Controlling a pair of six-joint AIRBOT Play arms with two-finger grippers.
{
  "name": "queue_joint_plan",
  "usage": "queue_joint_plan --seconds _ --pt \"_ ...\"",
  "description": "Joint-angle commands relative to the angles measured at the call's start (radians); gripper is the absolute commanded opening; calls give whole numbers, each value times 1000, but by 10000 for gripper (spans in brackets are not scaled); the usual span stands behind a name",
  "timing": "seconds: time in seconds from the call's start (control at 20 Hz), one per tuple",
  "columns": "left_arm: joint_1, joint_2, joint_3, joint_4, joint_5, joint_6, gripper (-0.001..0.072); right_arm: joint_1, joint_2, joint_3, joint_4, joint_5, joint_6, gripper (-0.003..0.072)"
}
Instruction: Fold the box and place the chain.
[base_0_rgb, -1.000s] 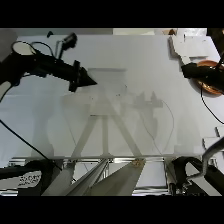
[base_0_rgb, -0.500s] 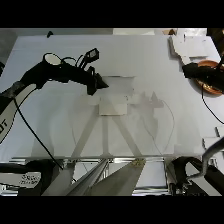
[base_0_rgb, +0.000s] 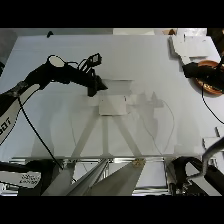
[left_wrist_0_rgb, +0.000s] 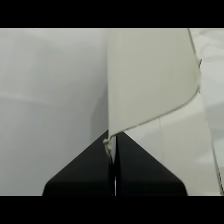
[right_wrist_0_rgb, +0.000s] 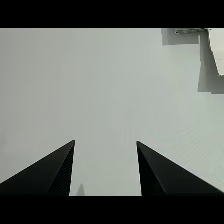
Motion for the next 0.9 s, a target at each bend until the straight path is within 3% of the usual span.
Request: queue_joint_plan --seconds 0.0,0.15,0.3,0.45,0.85 --pt "5 0 0 26 -45 29 3 0 1 1 0 0 0 399" --pt "22 0 -6 -3 -65 148 3 0 1 1 0 0 0 399" --pt "41 -1 -50 -135 -65 316 3 0 1 1 0 0 0 399" --pt "42 -1 -106 -176 -23 448 3 0 1 1 0 0 0 399" --pt "41 -79 -136 -210 34 455 3 0 1 1 0 0 0 399"
